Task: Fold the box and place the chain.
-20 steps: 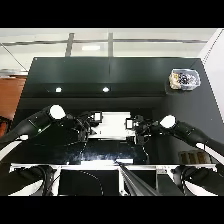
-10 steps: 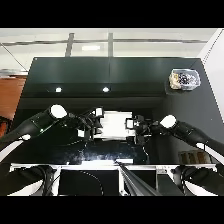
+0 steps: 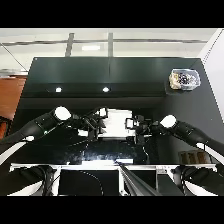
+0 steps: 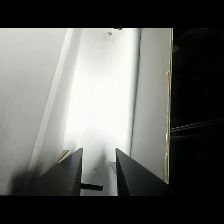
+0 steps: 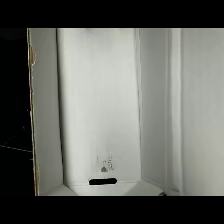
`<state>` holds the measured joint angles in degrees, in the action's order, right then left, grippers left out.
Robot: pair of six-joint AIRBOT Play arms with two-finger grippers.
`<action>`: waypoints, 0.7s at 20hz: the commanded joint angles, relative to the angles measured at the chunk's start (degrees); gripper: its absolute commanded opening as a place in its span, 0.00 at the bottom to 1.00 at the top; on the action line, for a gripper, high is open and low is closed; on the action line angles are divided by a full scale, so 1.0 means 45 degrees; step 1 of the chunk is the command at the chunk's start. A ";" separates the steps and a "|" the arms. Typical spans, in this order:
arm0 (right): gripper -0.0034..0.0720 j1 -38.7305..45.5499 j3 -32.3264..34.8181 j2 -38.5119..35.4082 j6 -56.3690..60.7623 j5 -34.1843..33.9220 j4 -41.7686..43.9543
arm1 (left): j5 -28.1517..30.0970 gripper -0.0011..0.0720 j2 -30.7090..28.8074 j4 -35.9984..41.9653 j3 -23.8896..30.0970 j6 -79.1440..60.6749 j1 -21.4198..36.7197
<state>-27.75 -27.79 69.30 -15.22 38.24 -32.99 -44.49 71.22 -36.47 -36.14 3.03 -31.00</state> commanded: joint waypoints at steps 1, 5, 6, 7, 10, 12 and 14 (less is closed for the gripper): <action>0.76 0.0000 0.0010 0.0010 -0.0005 0.0010 -0.0005 | -0.0175 0.38 0.0005 -0.0461 0.0005 0.0316 -0.0034; 0.76 0.0000 0.0010 0.0010 -0.0005 0.0005 -0.0005 | -0.0155 0.38 0.0005 -0.0500 0.0005 0.0491 -0.0029; 0.76 0.0000 0.0010 0.0010 -0.0005 0.0000 -0.0010 | -0.0141 0.40 0.0005 -0.0505 0.0005 0.0661 -0.0029; 0.76 0.0000 0.0010 0.0010 -0.0005 -0.0005 -0.0005 | -0.0155 0.47 0.0005 -0.0500 0.0005 0.0685 -0.0029; 0.76 0.0000 0.0010 0.0010 -0.0005 -0.0034 -0.0005 | -0.0165 0.60 0.0010 -0.0505 0.0005 0.0685 -0.0029; 0.76 0.0000 0.0010 0.0010 -0.0005 -0.0034 -0.0005 | -0.0175 0.60 0.0010 -0.0505 0.0005 0.0763 -0.0034; 0.76 0.0000 0.0010 0.0010 -0.0005 -0.0034 -0.0005 | -0.0374 0.34 0.0005 -0.0510 0.0005 0.0865 -0.0029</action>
